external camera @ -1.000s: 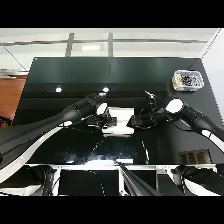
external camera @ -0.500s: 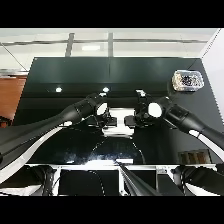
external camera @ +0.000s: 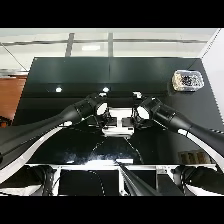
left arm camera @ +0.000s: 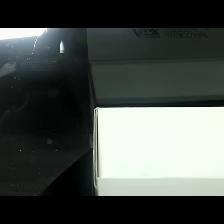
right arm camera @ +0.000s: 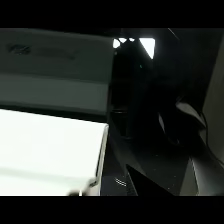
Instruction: Fold the box and place the chain.
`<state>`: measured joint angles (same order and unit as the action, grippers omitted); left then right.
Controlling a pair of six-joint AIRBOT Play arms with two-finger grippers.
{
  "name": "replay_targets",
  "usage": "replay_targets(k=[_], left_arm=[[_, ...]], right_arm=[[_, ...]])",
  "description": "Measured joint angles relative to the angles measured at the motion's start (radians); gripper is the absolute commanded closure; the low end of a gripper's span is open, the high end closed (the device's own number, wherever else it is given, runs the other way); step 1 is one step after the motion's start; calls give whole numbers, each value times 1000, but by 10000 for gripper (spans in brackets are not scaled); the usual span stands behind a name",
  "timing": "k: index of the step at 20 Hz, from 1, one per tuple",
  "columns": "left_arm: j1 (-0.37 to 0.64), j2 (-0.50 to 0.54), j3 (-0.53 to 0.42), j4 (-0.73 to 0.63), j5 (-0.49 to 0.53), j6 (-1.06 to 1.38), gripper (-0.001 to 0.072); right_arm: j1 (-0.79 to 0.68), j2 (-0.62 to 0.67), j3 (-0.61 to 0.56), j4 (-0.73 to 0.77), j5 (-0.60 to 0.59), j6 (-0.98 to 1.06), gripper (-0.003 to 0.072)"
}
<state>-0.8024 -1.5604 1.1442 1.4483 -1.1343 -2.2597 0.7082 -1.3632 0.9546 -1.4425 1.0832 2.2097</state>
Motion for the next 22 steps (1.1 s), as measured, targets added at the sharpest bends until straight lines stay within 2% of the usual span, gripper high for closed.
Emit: replay_targets(k=[1, 2, 3, 7, 8, 9, 10, 11, 12, 13, 17, 18, 19, 20, 22], left_arm=[[0, 0, 0, 0, 0, 0, 684], [0, 0, 0, 0, 2, 0, 684], [-1, 0, 0, -1, 4, -1, 683], [-1, 0, 0, -2, 0, -2, 683], [-1, 0, 0, -1, 0, -1, 684], [-1, 0, 0, 0, 0, 1, 683], [0, 0, 0, 4, -3, 1, 684], [0, 0, 0, 5, -3, 1, 683], [0, 0, 0, 5, -3, 2, 683], [0, 0, 0, 1, -3, 1, 684], [-1, 0, 0, -2, 1, 1, 684], [-1, 0, 0, -2, 0, 1, 684], [-1, 0, 0, 2, -2, 1, 684], [0, 0, 0, 7, -6, 1, 683], [0, 0, 0, 7, -4, 1, 684]], right_arm=[[1, -5, 1, -3, 2, 15, 519], [2, -9, 1, -2, 1, 26, 622], [2, -12, 2, -2, 0, 36, 673], [3, -18, 3, -5, 3, 55, 671], [3, -19, 3, -4, 3, 58, 596], [3, -19, 3, -4, 8, 58, 443], [3, -19, 3, -6, 15, 58, 419], [3, -18, 3, -7, 18, 58, 420], [3, -18, 3, -7, 21, 60, 505], [3, -18, 4, -5, 22, 61, 676], [4, -18, 4, -3, 20, 65, 670], [4, -18, 4, -2, 19, 65, 528], [3, -14, 5, 1, 18, 60, 333], [2, -8, 5, -3, 20, 56, 295], [-5, 22, 5, 3, 16, 37, 295]])
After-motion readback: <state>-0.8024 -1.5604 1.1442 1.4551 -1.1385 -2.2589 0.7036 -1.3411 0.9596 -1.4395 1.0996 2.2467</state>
